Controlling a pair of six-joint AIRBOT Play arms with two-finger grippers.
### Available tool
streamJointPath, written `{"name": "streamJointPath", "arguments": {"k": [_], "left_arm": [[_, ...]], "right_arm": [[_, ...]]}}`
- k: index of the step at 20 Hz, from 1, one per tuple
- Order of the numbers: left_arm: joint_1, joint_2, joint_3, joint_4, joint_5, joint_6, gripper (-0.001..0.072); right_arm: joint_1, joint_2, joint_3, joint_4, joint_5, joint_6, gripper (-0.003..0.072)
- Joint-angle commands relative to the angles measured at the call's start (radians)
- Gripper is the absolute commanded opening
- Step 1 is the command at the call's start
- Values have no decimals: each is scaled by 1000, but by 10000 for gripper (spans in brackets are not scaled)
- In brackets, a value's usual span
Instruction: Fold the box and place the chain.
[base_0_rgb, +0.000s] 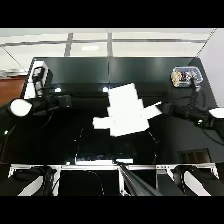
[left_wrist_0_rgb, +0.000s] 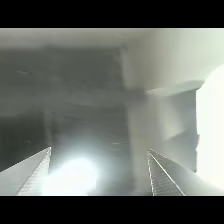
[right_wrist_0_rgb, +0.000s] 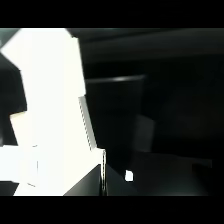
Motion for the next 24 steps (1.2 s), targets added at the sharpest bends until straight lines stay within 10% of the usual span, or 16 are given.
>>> {"name": "streamJointPath", "arguments": {"k": [1, 5, 15, 21, 24], "left_arm": [[-28, -212, 134, -213, -187, 46, 698], [-30, -427, 188, -574, -353, 251, 697], [-131, -751, 460, -601, -671, 324, 698], [-132, -832, 615, -491, -840, 388, 339], [-132, -838, 631, -484, -911, 466, 325]], "right_arm": [[159, 9, -46, 51, -151, 4, 13], [170, 9, -46, 48, -146, 19, 14], [170, 9, -47, 39, -124, 19, 14], [170, 9, -46, 14, -104, 19, 14], [170, 9, -47, 6, -108, 18, 14]]}}
